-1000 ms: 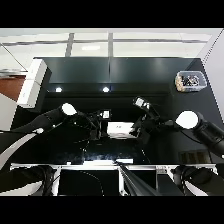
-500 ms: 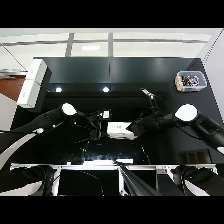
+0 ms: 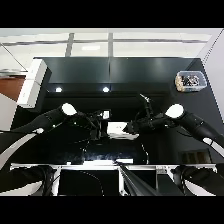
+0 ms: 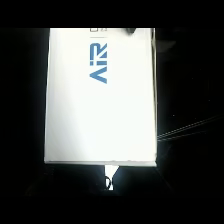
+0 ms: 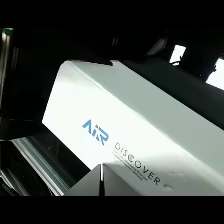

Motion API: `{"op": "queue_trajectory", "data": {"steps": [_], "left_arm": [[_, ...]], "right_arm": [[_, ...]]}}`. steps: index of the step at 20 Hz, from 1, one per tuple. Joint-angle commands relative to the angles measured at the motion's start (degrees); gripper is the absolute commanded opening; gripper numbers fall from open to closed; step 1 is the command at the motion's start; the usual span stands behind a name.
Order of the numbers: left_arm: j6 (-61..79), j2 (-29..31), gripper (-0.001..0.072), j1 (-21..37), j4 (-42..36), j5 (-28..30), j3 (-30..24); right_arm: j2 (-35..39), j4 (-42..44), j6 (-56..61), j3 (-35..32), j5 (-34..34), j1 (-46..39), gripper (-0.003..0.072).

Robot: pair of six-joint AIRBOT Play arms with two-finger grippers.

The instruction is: Fold the box and place the chain.

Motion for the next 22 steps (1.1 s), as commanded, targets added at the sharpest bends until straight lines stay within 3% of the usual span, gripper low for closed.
{"op": "queue_trajectory", "data": {"steps": [1,11,17,19,20,22], "left_arm": [[-0.04,-0.04,0.0371,-0.02,0.00,0.00,0.00],[-0.04,-0.04,0.0371,-0.02,0.00,0.00,0.00],[-5.03,0.35,0.0432,0.35,2.01,-2.54,1.95],[-7.87,0.81,0.0641,0.35,6.45,-5.62,2.97],[-10.60,1.01,0.0711,0.37,8.70,-7.30,3.52],[-14.88,1.60,0.0710,0.55,13.49,-11.82,4.70]], "right_arm": [[-0.92,-1.14,0.57,-1.20,-1.44,0.02,0.0032],[-0.87,-0.98,0.52,-1.03,-3.54,-0.02,0.0032],[6.97,-2.25,0.42,2.97,6.14,-1.86,0.0034],[11.74,-4.50,1.14,2.99,7.30,-5.75,0.0034],[13.88,-5.49,1.90,2.99,7.76,-8.33,0.0034],[16.50,-5.88,2.10,2.97,8.66,-13.00,0.0034]]}}
